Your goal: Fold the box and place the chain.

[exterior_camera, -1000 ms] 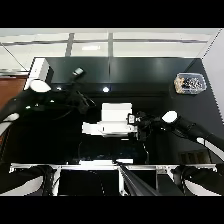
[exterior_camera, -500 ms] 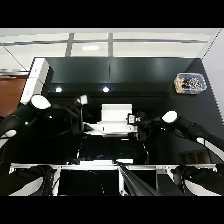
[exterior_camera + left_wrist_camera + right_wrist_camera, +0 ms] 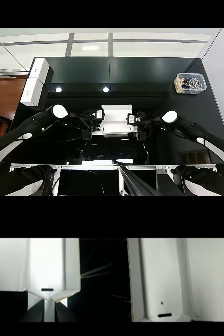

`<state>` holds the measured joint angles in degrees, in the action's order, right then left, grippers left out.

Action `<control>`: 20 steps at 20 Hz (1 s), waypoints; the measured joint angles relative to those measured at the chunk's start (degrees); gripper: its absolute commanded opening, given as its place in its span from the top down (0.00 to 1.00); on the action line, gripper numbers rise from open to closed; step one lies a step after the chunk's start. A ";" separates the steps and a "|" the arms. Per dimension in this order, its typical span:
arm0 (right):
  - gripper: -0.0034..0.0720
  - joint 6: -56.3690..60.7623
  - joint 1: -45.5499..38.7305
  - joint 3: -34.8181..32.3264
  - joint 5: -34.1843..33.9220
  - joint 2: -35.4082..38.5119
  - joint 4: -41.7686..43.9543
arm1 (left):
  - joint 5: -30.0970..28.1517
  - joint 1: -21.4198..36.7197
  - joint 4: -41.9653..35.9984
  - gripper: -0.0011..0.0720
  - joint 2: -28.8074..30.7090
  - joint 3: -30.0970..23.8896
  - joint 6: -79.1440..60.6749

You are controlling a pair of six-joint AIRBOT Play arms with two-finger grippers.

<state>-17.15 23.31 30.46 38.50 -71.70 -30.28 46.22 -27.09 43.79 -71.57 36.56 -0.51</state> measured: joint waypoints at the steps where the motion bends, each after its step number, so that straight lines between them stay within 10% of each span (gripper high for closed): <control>1: 0.31 0.00 -0.02 0.00 0.00 0.00 0.00 | -0.20 -0.13 -0.52 0.79 -0.09 0.00 0.28; 12: 0.31 0.00 -0.02 0.00 0.00 0.00 -0.04 | 0.90 -0.59 -13.57 0.79 -4.24 -0.04 0.59; 14: 0.31 0.00 -0.02 0.00 0.00 0.00 0.00 | 0.96 -0.52 -14.34 0.51 -4.37 -0.04 0.52; 17: 0.31 0.02 -0.02 0.00 0.00 0.00 0.02 | 0.98 -0.46 -15.02 0.65 -4.48 -0.04 0.76; 20: 0.31 0.02 -0.02 0.00 0.00 0.00 0.02 | 0.92 -0.46 -15.28 0.37 -4.50 -0.04 0.92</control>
<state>-17.12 23.29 30.46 38.50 -71.70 -30.26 47.13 -27.55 28.51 -76.07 36.51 0.40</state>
